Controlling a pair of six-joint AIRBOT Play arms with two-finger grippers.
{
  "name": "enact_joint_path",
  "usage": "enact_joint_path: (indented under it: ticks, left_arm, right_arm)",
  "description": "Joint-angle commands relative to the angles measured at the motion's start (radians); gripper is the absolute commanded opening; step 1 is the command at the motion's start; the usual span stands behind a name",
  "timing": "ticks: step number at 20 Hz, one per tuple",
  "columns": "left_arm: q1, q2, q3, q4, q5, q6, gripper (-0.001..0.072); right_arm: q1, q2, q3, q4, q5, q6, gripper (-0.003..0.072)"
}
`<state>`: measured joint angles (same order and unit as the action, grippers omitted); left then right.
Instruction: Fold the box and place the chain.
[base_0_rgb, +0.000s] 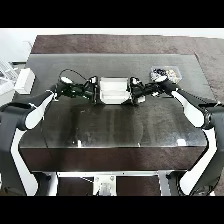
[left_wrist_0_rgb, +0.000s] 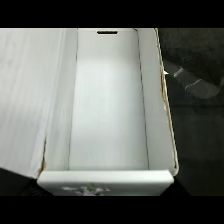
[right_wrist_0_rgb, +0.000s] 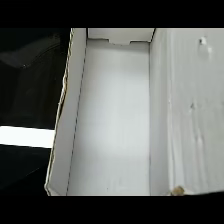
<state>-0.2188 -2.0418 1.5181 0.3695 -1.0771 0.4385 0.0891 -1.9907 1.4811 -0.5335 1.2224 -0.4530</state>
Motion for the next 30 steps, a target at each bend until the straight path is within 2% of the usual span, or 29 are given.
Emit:
enact_joint_path:
  ticks: [1, 13, 14, 15, 30]
  left_arm:
    - [-0.005, 0.0, 0.001, -0.013, 0.001, -0.001, 0.072]
    - [-0.022, -0.001, 0.0, -0.01, 0.026, -0.003, 0.071]
    - [-0.022, -0.001, 0.001, -0.01, 0.026, -0.003, 0.0554]
    - [-0.022, -0.001, 0.001, -0.01, 0.024, -0.003, 0.0472]
    - [-0.022, 0.0, 0.001, -0.011, 0.031, -0.003, 0.0472]
  right_arm:
    - [0.001, 0.001, 0.0, 0.0, 0.002, -0.001, 0.0582]
    - [0.001, 0.001, 0.0, 0.0, 0.002, 0.0, 0.0582]
    - [0.001, 0.001, 0.0, 0.0, 0.002, 0.0, 0.0582]
    - [0.001, 0.001, 0.0, 0.0, 0.002, 0.0, 0.0582]
    - [0.001, 0.001, 0.0, 0.0, 0.002, 0.0, 0.0582]
